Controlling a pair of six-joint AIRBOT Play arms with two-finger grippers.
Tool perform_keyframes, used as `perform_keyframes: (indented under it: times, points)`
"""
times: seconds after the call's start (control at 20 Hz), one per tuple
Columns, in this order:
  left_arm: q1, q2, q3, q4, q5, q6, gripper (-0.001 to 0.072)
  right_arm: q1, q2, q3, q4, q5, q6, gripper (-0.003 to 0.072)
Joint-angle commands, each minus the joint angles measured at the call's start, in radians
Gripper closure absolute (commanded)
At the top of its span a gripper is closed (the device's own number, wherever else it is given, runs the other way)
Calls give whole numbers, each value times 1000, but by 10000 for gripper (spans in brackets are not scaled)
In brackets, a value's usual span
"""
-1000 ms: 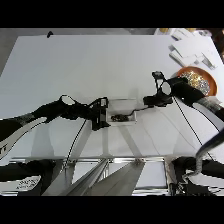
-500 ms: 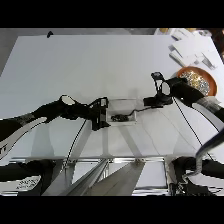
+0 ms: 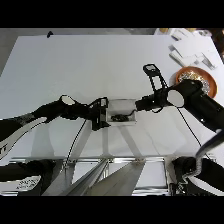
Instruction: Fold the box and place the chain.
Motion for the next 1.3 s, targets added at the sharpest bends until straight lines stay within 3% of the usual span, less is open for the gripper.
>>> perform_keyframes:
  times: [0.0, 0.15, 0.6, 0.9, 0.95, 1.0, 1.25]
  points:
    - [0, 0, 0, 0, 0, 0, 603, 104, 80, 1, 92, -5, 6, 669]
    - [0, 0, 0, 0, 0, 0, 603, 197, 88, 1, 113, -48, 34, 669]
    - [0, 0, 0, 0, 0, 0, 603, 311, 71, 1, 213, -362, 59, 669]
    - [0, 0, 0, 0, 0, 0, 603, 308, -27, 1, 185, -365, 59, 651]
    - [0, 0, 0, 0, 0, 0, 603, 298, -46, 1, 192, -358, 59, 565]
    - [0, 0, 0, 0, 0, 0, 603, 285, -55, 1, 195, -348, 58, 524]
    - [0, 0, 0, 0, 0, 0, 603, 149, -10, 21, 189, -291, 26, 525]
